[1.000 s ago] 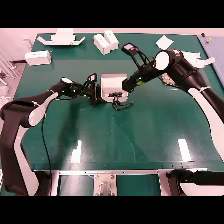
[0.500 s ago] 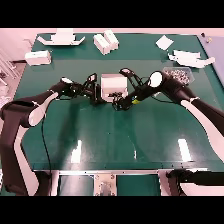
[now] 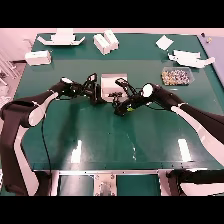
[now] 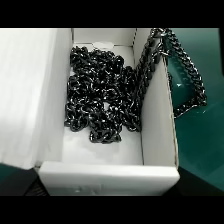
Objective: Fold the box and place the chain.
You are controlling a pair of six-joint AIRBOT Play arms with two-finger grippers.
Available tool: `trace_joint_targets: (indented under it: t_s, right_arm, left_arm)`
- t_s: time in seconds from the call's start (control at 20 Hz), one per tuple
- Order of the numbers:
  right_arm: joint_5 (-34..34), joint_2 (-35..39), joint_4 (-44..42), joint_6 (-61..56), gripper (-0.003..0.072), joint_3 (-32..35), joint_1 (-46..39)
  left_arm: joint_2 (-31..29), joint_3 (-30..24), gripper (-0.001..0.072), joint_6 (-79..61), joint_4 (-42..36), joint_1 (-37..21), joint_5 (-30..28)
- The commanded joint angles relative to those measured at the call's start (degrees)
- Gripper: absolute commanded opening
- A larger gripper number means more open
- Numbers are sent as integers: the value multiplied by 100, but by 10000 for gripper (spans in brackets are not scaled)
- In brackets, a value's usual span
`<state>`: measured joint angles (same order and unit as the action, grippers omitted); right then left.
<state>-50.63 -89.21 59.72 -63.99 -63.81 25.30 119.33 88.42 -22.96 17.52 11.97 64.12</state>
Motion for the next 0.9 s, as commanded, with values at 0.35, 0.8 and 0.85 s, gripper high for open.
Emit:
trace_joint_targets:
  t_s: [0.35,0.8,0.85]
  right_arm:
    - [754,-205,48,319,358,-138,28]
    - [730,-321,52,317,349,-168,26]
    - [717,-378,59,317,319,-170,26]
  left_arm:
    - [-4,2,632,0,0,-4,0]
    - [-4,2,632,0,0,-4,2]
    - [-4,2,633,0,0,-4,0]
